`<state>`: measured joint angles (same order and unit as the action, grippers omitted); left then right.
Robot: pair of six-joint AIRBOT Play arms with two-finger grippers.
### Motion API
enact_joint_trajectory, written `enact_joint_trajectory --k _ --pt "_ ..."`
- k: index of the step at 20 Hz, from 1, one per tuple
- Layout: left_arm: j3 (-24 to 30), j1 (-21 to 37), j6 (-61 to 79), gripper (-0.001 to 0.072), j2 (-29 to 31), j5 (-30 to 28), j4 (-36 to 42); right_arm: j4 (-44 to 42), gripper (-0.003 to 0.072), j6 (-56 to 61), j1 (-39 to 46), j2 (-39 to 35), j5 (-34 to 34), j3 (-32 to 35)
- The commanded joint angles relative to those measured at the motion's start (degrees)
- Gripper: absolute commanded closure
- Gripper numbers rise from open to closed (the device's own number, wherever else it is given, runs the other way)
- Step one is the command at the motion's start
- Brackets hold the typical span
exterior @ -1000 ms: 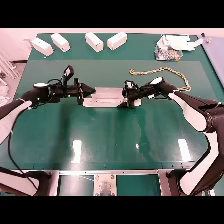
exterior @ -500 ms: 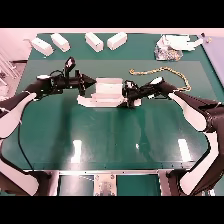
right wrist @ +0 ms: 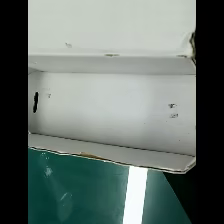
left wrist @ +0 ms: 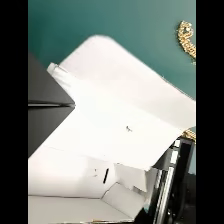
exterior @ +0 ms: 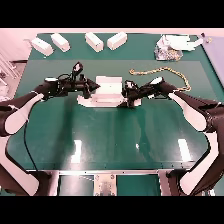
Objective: Fold the box and place the chain.
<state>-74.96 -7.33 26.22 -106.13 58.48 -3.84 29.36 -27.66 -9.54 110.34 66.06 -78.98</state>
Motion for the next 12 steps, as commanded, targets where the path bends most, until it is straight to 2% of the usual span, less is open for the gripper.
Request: enact_joint_trajectory --k 1,12 --pt "0.15 -0.11 -2.14 0.0695 -0.26 -0.92 -2.95 0.00 0.0100 0.00 0.00 0.02 0.02 0.00" --pt "0.13 -0.13 -3.61 0.0693 -0.26 1.07 -7.10 0.00 0.0100 0.00 0.00 0.02 0.02 0.00"
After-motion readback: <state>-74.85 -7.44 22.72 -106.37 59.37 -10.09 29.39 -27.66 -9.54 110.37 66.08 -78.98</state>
